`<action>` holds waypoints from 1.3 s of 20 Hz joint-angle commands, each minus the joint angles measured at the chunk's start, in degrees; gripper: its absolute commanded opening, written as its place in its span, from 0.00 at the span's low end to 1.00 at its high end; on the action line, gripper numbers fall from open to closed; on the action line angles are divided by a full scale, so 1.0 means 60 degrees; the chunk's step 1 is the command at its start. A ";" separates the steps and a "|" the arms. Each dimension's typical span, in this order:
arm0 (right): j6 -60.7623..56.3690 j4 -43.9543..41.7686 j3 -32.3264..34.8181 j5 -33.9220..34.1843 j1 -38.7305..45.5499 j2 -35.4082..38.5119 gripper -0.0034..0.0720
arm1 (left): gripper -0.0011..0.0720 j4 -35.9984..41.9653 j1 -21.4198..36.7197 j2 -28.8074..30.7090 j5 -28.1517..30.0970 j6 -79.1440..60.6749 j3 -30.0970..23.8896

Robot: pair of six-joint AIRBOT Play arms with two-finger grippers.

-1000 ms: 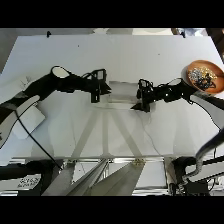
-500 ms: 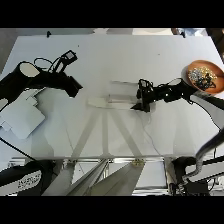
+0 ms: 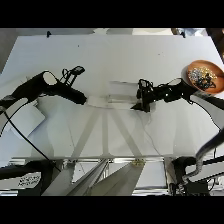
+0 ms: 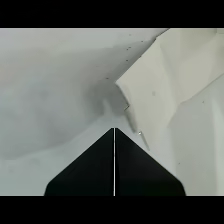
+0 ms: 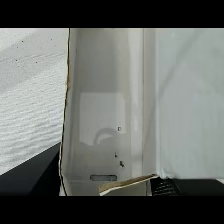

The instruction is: Fold the box and place the chain.

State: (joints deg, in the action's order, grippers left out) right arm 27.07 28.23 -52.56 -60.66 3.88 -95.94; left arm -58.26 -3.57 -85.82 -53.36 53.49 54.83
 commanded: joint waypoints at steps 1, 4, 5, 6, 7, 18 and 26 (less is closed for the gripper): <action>-0.0004 0.0000 -0.0007 0.0000 0.0000 -0.0004 0.66 | 0.03 0.0896 -0.0237 -0.0470 0.0040 0.0186 -0.0007; -0.0004 0.0000 -0.0007 0.0000 0.0000 -0.0004 0.66 | 0.03 0.1501 -0.0255 -0.0474 0.0044 0.0069 -0.0007; -0.0004 0.0000 -0.0007 0.0000 0.0000 -0.0004 0.66 | 0.03 0.1708 -0.0255 -0.0474 0.0076 0.0044 -0.0007; -0.0004 0.0000 -0.0007 0.0000 0.0000 -0.0004 0.66 | 0.03 0.1971 -0.0255 -0.0477 0.0131 0.0029 -0.0007; 0.0000 0.0000 -0.0007 0.0000 0.0000 -0.0004 0.66 | 0.03 0.2401 -0.0255 -0.0481 0.0157 -0.0211 -0.0007; 0.0000 0.0000 -0.0007 0.0000 0.0000 -0.0004 0.66 | 0.56 0.5064 -0.0652 -0.0510 -0.0353 -0.1920 -0.0007; 0.0000 0.0000 -0.0007 0.0000 0.0000 -0.0004 0.66 | 0.73 0.5209 -0.0681 -0.0521 -0.0361 -0.3082 -0.0007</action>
State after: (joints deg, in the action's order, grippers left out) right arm 27.09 28.25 -52.56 -60.66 3.88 -95.94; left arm -27.83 -7.57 -88.86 -55.46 38.06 54.81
